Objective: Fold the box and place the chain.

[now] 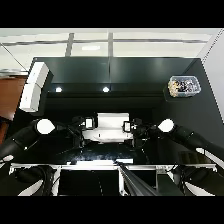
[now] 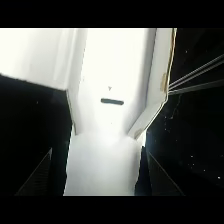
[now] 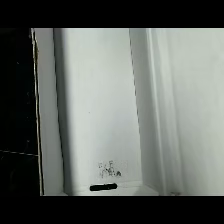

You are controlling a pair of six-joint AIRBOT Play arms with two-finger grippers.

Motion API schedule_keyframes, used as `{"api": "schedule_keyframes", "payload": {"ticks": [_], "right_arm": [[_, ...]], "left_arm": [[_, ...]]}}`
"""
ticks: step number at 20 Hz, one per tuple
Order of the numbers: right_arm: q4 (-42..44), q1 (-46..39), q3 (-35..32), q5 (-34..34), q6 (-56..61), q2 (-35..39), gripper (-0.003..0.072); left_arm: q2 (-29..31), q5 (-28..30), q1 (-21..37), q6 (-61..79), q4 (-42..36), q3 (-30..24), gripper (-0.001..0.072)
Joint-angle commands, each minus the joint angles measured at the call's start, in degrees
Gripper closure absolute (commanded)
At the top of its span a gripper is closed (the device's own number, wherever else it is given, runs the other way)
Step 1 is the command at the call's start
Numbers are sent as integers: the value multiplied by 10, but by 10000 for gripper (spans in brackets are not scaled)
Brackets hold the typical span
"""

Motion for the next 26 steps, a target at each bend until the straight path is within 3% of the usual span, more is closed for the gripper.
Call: {"api": "schedule_keyframes", "payload": {"ticks": [1, 3, 5, 7, 8, 9, 12, 19, 26], "right_arm": [[-1, 0, 1, 0, 0, 0, 136], [-1, 0, 1, 0, 0, 0, 136], [-1, 0, 1, 0, 0, 0, 136], [-1, 0, 1, 0, 0, 0, 136], [-1, 0, 1, 0, 0, 0, 136], [-1, 0, 1, 0, 0, 0, 136], [-1, 1, 1, 0, 0, 0, 136], [-1, 0, 1, 0, 0, 0, 136], [-1, 0, 1, 0, 0, 0, 136]], "left_arm": [[-23, 12, -4, 82, -62, 1, 5], [-35, 10, -4, 86, -64, 1, 28], [-42, 13, -4, 86, -64, 1, 141], [-42, 16, -4, 87, -65, 1, 145], [-42, 16, -4, 86, -66, 1, 223], [-42, 16, -4, 87, -67, 1, 355], [-42, 16, -4, 87, -69, 1, 420], [-42, 17, -6, 89, -98, 4, 425], [-42, 36, -51, 88, -100, 4, 425]]}}
